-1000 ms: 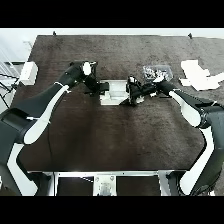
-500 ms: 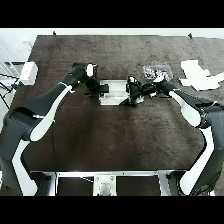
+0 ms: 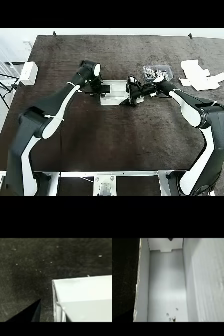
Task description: Fold the box and place the chain.
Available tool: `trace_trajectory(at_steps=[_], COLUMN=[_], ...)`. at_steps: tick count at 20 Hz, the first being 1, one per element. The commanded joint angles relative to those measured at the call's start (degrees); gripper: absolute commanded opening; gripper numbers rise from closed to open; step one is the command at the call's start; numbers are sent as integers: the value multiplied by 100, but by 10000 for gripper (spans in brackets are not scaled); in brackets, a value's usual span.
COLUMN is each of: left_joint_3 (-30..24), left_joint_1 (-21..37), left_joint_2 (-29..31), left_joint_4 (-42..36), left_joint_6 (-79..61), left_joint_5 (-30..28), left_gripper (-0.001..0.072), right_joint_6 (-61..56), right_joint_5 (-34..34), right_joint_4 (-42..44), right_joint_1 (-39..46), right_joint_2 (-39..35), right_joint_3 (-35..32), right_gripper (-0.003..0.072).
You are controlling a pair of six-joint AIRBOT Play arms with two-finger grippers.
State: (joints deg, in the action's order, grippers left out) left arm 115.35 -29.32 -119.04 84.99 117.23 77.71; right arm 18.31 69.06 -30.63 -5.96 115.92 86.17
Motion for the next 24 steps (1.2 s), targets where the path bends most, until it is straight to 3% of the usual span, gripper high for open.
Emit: trace_trajectory(at_steps=[1, 11, 12, 15, 18, 19, 24], left_joint_3=[125, 125, 125, 125, 125, 125, 125], left_joint_1=[-39, -39, -39, -39, -39, -39, -39], left_joint_2=[-122, -140, -140, -140, -144, -144, -144], left_joint_4=[249, 269, 269, 138, 129, 122, 66], left_joint_6=[170, 214, 234, 238, 229, 227, 229], left_joint_5=[238, 109, 109, 22, 44, 46, 13], left_gripper=[353, 341, 232, 224, 44, 18, 20], right_joint_6=[0, 0, 0, 0, 0, 0, 0], right_joint_5=[0, 0, -2, 0, -2, -2, -2], right_joint_4=[2, 2, 0, 2, 2, 0, 2], right_joint_1=[-2, -2, -2, -2, -2, -2, -2], right_joint_2=[4, 4, 4, 4, 4, 4, 4], right_joint_3=[-2, -2, -2, -2, -2, -2, -2], right_gripper=[589, 589, 589, 589, 589, 589, 589])
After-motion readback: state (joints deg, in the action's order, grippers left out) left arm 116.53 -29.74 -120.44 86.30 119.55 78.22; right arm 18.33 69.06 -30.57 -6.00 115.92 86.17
